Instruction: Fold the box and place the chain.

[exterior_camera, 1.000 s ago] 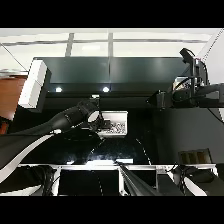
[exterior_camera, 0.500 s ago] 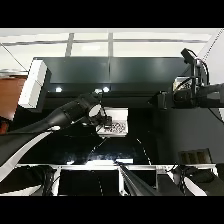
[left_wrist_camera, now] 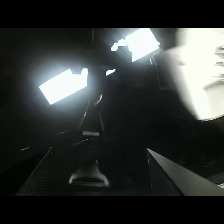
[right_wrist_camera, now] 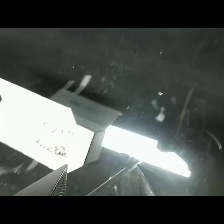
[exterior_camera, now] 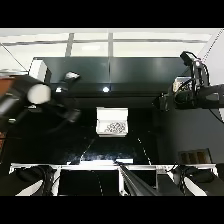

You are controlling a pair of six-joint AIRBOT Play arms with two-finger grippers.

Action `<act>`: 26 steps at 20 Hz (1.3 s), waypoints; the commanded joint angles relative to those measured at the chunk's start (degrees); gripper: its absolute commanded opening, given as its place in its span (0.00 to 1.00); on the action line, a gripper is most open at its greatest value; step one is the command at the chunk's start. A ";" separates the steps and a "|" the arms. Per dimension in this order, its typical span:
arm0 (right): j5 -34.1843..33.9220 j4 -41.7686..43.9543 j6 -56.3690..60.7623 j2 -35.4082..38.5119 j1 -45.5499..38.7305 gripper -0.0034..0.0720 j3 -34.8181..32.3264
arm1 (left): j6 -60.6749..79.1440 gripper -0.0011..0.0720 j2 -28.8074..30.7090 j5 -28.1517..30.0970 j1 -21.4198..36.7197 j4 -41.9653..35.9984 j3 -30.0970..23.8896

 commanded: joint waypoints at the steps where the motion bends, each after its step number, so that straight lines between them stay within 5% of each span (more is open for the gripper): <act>1: -2.89 -1.86 0.02 0.04 -0.04 0.72 0.04 | 25.40 0.98 5.03 -2.14 17.81 -21.11 -5.51; 4: -3.30 -3.56 0.00 0.04 -0.04 0.72 0.04 | 41.42 0.98 4.98 -1.25 23.76 -33.07 -11.96; 10: -5.88 -7.85 0.02 0.04 -0.04 0.73 0.07 | 71.87 0.98 4.98 12.63 19.12 -38.40 -23.58; 12: -5.88 -8.15 -0.26 -0.04 -0.04 0.97 0.04 | 79.17 0.98 4.87 16.37 16.57 -39.98 -25.07; 17: -5.99 -8.26 -3.91 -0.09 -0.04 0.98 0.04 | 95.23 0.98 -0.81 23.15 10.16 -40.00 -25.03; 22: -5.90 -8.24 -3.91 -0.09 -0.04 0.98 0.04 | 97.15 0.98 -7.06 22.99 10.62 -48.41 -24.63; 26: -5.66 -8.07 -3.91 -0.09 -0.04 0.97 0.04 | 109.00 0.96 -10.58 17.46 11.06 -49.92 -24.26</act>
